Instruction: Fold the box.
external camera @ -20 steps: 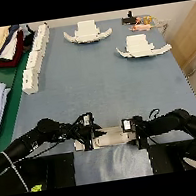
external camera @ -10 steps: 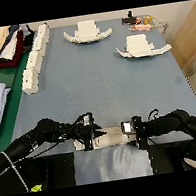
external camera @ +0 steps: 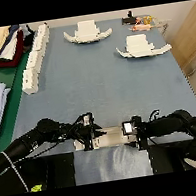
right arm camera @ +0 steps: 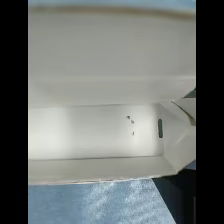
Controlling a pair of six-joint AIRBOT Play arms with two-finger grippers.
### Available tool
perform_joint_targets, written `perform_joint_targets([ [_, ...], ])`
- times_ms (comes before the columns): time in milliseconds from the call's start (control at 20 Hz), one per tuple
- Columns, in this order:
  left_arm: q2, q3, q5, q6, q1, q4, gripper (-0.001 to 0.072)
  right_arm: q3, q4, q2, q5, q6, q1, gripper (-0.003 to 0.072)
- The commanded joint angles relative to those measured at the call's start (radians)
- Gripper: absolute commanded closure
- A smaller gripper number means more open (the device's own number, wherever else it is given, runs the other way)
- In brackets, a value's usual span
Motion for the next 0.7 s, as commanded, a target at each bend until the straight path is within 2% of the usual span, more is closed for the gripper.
perform_joint_targets([
  [0, 0.000, 0.000, 0.000, 0.000, 0.001, 0.000, 0.0693, -0.003, -0.003, 0.013, 0.001, 0.011, 0.000, 0.0055],
  [350, 0.000, 0.000, 0.001, 0.000, 0.001, 0.000, 0.0694, -0.037, 0.000, -0.002, 0.049, 0.008, 0.001, 0.0063],
  [400, 0.000, 0.000, 0.000, 0.000, 0.001, 0.000, 0.0694, -0.037, 0.006, -0.011, 0.055, 0.007, 0.005, 0.0101],
  [500, 0.000, 0.000, 0.000, 0.000, 0.001, 0.000, 0.0694, -0.037, 0.011, -0.026, 0.073, 0.008, 0.019, 0.0113],
  [600, 0.000, 0.000, 0.001, 0.000, 0.001, 0.000, 0.0694, -0.037, 0.013, -0.031, 0.078, 0.008, 0.021, 0.0226],
  [650, 0.000, 0.000, 0.001, 0.000, 0.001, 0.000, 0.0693, -0.037, 0.013, -0.031, 0.078, 0.008, 0.021, 0.0248],
])
